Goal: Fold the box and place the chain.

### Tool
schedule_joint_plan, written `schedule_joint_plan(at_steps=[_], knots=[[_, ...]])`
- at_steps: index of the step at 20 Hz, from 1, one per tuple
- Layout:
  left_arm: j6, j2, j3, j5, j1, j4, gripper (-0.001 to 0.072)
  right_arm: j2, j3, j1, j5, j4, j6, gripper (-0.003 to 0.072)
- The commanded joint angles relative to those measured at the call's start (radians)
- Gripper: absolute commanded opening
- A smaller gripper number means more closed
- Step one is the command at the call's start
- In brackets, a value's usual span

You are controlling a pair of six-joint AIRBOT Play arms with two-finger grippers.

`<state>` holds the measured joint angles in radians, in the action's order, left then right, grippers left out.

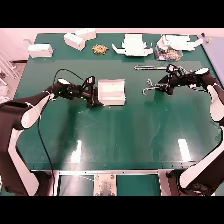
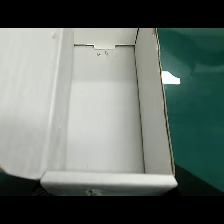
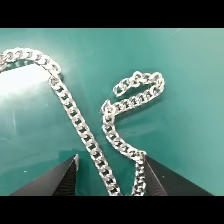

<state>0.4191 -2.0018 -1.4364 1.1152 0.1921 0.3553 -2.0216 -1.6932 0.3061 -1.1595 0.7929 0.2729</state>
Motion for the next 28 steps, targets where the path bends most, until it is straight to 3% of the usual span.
schedule_joint_plan(at_steps=[1, 7, 12, 15, 20, 22, 28], knots=[[0.0, 0.001, 0.0, 0.0, -0.001, 0.0, 0.0402, -0.019, -0.032, -0.001, 0.003, 0.0, 0.0, 0.0461], [0.0, 0.001, 0.0, 0.0, -0.001, 0.0, 0.0402, -0.056, -0.06, -0.005, -0.002, 0.004, -0.011, 0.0458], [0.0, 0.001, 0.0, 0.0, -0.001, 0.0, 0.0402, -0.077, -0.064, -0.005, -0.025, 0.029, -0.039, 0.0375], [0.0, 0.001, 0.0, 0.0, -0.001, 0.0, 0.0402, -0.077, -0.084, -0.005, -0.034, 0.032, -0.075, 0.0381], [0.0, 0.001, 0.0, 0.0, -0.001, 0.0, 0.0402, -0.083, -0.088, -0.013, -0.091, 0.195, -0.162, 0.0327], [0.0, 0.001, 0.0, 0.0, -0.001, 0.0, 0.0402, -0.087, -0.088, -0.011, -0.091, 0.199, -0.166, 0.028], [0.0, 0.001, 0.0, 0.0, -0.001, 0.0, 0.0402, -0.09, -0.085, -0.024, -0.09, 0.207, -0.224, 0.0016]])
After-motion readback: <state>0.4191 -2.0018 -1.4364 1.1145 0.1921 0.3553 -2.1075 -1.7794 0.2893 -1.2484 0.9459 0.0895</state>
